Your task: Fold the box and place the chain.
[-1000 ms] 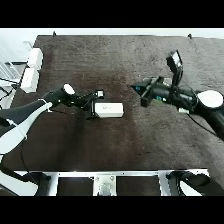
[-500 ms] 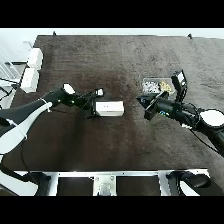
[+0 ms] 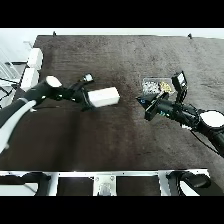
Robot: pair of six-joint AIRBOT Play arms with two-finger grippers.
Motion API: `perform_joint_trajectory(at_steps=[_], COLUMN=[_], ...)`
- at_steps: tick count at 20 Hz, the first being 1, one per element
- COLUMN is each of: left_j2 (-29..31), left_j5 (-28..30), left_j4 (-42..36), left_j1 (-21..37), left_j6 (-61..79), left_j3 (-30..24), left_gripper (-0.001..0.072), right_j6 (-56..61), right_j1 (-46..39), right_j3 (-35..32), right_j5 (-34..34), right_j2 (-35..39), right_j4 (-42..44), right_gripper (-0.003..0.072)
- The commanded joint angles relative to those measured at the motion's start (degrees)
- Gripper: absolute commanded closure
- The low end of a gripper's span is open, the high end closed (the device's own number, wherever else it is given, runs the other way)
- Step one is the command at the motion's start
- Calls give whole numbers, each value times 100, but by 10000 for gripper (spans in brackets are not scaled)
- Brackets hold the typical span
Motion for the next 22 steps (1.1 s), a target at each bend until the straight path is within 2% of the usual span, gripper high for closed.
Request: perform_joint_trajectory(at_steps=[1, 4, 6, 10, 11, 13, 17, 19, 22], left_j2=[1233, 2197, 2664, 2988, 2979, 2944, 2763, 2323, 1499], left_j5=[1322, 1569, 1596, 1663, 1755, 2345, 3665, 3676, 3512], left_j4=[-20, 81, 203, 520, 518, 483, 387, 378, 210], left_j1=[457, 1047, 1543, 2610, 2837, 3115, 3121, 3121, 3119], left_j6=[-822, -1510, -1895, -2494, -2555, -2682, -2693, -2686, -2688], left_j3=[-960, -1843, -2223, -2612, -2684, -2765, -2761, -2680, -2277], left_gripper=[696, 696, 695, 695, 695, 695, 693, 693, 692], right_j6=[0, 0, 0, -2, -2, -2, -2, -2, -2], right_j1=[-24, -39, -52, -72, -72, -72, -72, -72, -72], right_j3=[-2, -4, -4, -4, -4, -4, -4, -4, -4], right_j5=[-9, -13, -20, -46, -46, -48, -116, -223, -258], right_j2=[0, 0, 0, 0, -2, -2, -2, -2, -2], right_j4=[-2, -2, -2, -2, -2, -2, -2, 0, -2], right_gripper=[682, 682, 682, 682, 682, 682, 682, 682, 682])
